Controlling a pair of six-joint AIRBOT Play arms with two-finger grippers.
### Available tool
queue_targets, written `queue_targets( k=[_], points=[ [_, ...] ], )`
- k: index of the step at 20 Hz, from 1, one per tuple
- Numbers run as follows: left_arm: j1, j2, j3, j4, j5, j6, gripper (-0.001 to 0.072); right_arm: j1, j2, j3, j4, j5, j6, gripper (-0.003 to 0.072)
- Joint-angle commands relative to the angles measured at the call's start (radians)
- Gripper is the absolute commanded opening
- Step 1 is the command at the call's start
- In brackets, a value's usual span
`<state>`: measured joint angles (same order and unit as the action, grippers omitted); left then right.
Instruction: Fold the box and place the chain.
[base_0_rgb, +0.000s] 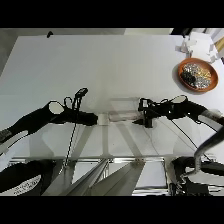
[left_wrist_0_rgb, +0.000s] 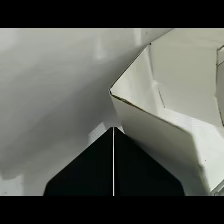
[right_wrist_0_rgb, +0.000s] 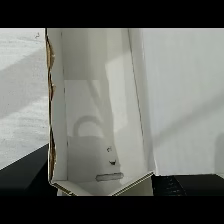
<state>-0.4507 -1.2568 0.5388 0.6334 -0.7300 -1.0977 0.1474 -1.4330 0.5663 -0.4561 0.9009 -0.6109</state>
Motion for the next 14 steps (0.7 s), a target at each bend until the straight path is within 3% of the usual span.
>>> queue_targets(
  k=[1, 5, 6, 8, 9, 14],
  points=[
    [-0.016, 0.023, 0.002, -0.024, 0.018, 0.002, 0.0003, 0.001, 0.001, 0.0, 0.0, 0.0, 0.0, 0.0414],
    [-0.05, 0.084, 0.006, -0.038, 0.054, 0.021, 0.001, 0.001, 0.001, 0.0, 0.0, 0.0, 0.0, 0.0414],
    [-0.067, 0.087, 0.006, -0.048, 0.062, 0.021, 0.0042, 0.001, 0.001, 0.0, 0.0, 0.0, 0.0, 0.0414],
    [-0.093, 0.087, 0.007, -0.078, 0.076, 0.037, 0.0232, 0.001, 0.001, 0.0, 0.0, 0.0, 0.0, 0.0414],
    [-0.101, 0.087, 0.007, -0.1, 0.085, 0.056, 0.029, 0.001, 0.001, 0.0, 0.0, 0.0, 0.0, 0.0414],
    [-0.115, 0.086, 0.024, -0.131, 0.092, 0.061, 0.029, 0.001, 0.001, 0.0, 0.0, 0.0, 0.0, 0.0414]
  ],
)
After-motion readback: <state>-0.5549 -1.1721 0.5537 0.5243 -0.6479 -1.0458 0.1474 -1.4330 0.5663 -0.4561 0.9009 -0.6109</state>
